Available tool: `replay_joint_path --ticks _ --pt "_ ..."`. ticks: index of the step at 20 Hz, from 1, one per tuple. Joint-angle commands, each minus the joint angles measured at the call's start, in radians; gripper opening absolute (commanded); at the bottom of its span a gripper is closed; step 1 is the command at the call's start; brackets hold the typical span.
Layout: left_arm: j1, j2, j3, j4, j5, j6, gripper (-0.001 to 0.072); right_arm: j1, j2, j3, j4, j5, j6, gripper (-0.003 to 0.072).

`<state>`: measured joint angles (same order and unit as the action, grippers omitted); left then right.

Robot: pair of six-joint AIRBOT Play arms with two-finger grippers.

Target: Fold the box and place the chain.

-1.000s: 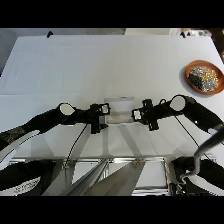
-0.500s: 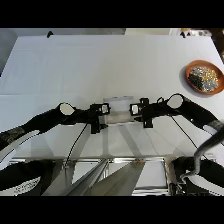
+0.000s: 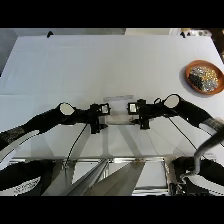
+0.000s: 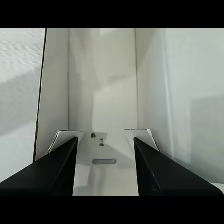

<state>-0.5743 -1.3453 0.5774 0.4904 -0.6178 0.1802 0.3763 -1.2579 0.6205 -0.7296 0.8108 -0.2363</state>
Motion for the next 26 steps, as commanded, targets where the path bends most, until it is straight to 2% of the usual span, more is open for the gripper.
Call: replay_joint_path --ticks 1,5,7,8,9,10,11,14,17,19,26 --pt "-0.001 0.000 0.000 -0.003 0.000 -0.002 0.0011 0.000 -0.004 -0.001 -0.023 0.042 0.005 0.0413" --pt "-0.001 0.000 0.000 -0.003 0.000 -0.002 0.0011 -0.058 0.043 -0.002 -0.071 0.064 0.196 0.0369" --pt "-0.001 0.000 0.000 -0.003 0.000 -0.002 0.0011 -0.099 0.102 -0.002 -0.129 0.078 0.322 0.0249" --pt "-0.001 0.000 0.000 -0.003 0.000 -0.002 0.0011 -0.126 0.132 -0.002 -0.140 0.097 0.361 0.0215" --pt "-0.001 0.000 0.000 -0.003 0.000 -0.002 0.0011 -0.156 0.166 -0.002 -0.139 0.119 0.393 0.0213" --pt "-0.001 0.000 0.000 -0.003 0.000 -0.002 0.0011 -0.187 0.198 -0.002 -0.138 0.138 0.427 0.0152" --pt "-0.001 0.000 0.000 -0.003 0.000 -0.002 0.0011 -0.226 0.232 -0.002 -0.138 0.160 0.470 0.0010" --pt "-0.001 0.000 0.000 -0.003 0.000 -0.002 0.0011 -0.370 0.283 -0.008 -0.146 0.114 0.682 0.0017" --pt "-0.001 0.000 0.000 -0.003 0.000 -0.002 0.0011 -0.496 0.278 -0.015 -0.230 0.033 0.978 0.0017" --pt "-0.001 0.000 0.000 -0.003 0.000 -0.002 0.0011 -0.540 0.250 -0.026 -0.239 0.038 1.103 0.0017" --pt "-0.001 0.000 0.000 -0.003 0.000 -0.002 0.0011 -0.439 0.072 -0.036 -0.156 0.210 1.228 0.0017"
